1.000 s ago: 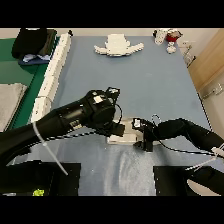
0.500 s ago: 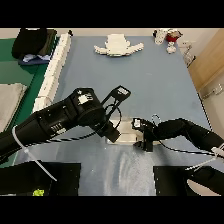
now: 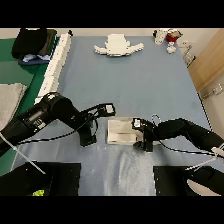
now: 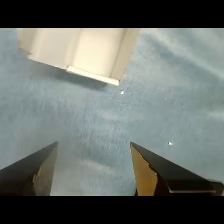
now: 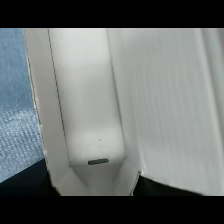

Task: Fold the box.

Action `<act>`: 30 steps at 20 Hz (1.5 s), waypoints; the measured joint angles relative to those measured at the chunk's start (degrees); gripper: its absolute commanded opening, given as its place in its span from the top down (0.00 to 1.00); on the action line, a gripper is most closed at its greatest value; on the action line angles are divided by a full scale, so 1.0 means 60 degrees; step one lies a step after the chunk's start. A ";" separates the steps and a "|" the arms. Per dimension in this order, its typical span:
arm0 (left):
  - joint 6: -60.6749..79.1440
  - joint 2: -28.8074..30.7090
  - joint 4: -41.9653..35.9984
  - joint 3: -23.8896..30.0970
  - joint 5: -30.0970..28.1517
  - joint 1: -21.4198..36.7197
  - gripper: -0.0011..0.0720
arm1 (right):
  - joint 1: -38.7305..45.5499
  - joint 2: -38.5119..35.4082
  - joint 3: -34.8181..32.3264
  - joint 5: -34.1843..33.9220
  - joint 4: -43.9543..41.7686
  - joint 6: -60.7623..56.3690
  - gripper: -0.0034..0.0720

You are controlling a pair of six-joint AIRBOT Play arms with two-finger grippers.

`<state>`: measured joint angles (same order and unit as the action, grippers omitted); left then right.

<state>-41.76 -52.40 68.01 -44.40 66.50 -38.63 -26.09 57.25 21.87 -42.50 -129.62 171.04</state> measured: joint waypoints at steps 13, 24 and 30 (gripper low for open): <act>0.8524 -0.0922 -0.5497 0.3067 -0.3774 0.1617 0.03 | 0.0000 0.0000 0.0000 0.0000 0.0025 -0.0004 0.29; 1.0036 -0.1778 -0.7482 0.3246 -0.4328 0.1402 0.03 | 0.0000 -0.0004 0.0000 0.0004 0.0029 0.0000 0.29; 1.0579 -0.2106 -0.7868 0.3224 -0.4543 0.1133 0.04 | 0.0000 -0.0004 0.0000 0.0000 0.0036 0.0007 0.29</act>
<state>21.71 -65.04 20.80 -25.06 39.24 -31.83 -26.09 57.23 21.87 -42.50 -129.40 171.09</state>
